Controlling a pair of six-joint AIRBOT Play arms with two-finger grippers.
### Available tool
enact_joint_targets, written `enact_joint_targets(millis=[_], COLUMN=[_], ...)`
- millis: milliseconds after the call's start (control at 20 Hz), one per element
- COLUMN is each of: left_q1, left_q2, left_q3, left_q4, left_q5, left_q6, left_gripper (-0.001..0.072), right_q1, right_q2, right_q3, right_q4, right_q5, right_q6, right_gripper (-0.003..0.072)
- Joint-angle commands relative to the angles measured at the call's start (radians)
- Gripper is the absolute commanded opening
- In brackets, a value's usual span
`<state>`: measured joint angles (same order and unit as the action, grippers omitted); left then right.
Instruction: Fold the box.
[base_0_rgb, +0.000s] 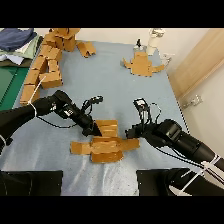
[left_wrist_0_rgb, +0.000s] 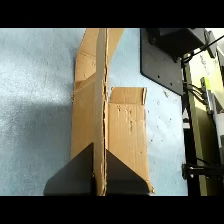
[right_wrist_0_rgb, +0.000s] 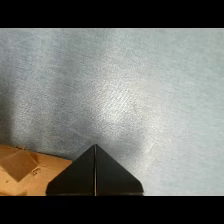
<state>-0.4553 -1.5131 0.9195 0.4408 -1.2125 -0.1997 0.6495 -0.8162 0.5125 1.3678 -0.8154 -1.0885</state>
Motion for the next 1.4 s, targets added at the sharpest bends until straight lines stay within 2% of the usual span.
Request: enact_joint_targets(millis=[0, 150, 400, 450, 550, 600, 800, 1050, 1250, 1350], left_q1=[0.0, 0.0, 0.0, 0.0, 0.0, 0.0, 0.0, 0.0, 0.0, 0.0], left_q2=[0.0, 0.0, 0.0, 0.0, 0.0, 0.0, 0.0, 0.0, 0.0, 0.0], left_q3=[0.0, 0.0, 0.0, 0.0, 0.0, 0.0, 0.0, 0.0, 0.0, 0.0], left_q4=[0.0, 0.0, 0.0, 0.0, 0.0, 0.0, 0.0, 0.0, 0.0, 0.0], left_q5=[0.0, 0.0, 0.0, 0.0, 0.0, 0.0, 0.0, 0.0, 0.0, -0.001], left_q6=[-0.01, -0.01, -0.009, -0.009, -0.009, -0.01, -0.009, -0.009, -0.009, -0.009], left_gripper=[0.0013, 0.0014, 0.0013, 0.0013, 0.0013, 0.0013, 0.0013, 0.0013, 0.0013, 0.0013], right_q1=[0.018, 0.137, 0.46, 0.537, 0.645, 0.673, 0.679, 0.678, 0.678, 0.677], right_q2=[0.008, 0.062, 0.192, 0.202, 0.188, 0.166, 0.039, -0.014, -0.019, -0.027], right_q3=[0.0, 0.0, -0.001, -0.006, -0.039, -0.061, -0.077, -0.077, -0.077, -0.077], right_q4=[0.066, 0.131, 0.142, 0.155, 0.124, 0.063, -0.119, -0.192, -0.236, -0.309], right_q5=[-0.002, -0.013, -0.137, -0.153, -0.163, -0.162, -0.144, 0.004, 0.053, 0.084], right_q6=[-0.046, -0.151, -0.166, -0.214, -0.299, -0.341, -0.377, -0.373, -0.284, -0.138], right_gripper=[0.0005, 0.0004, 0.0005, 0.0033, 0.043, 0.0481, 0.0481, 0.0478, 0.0478, 0.0478])
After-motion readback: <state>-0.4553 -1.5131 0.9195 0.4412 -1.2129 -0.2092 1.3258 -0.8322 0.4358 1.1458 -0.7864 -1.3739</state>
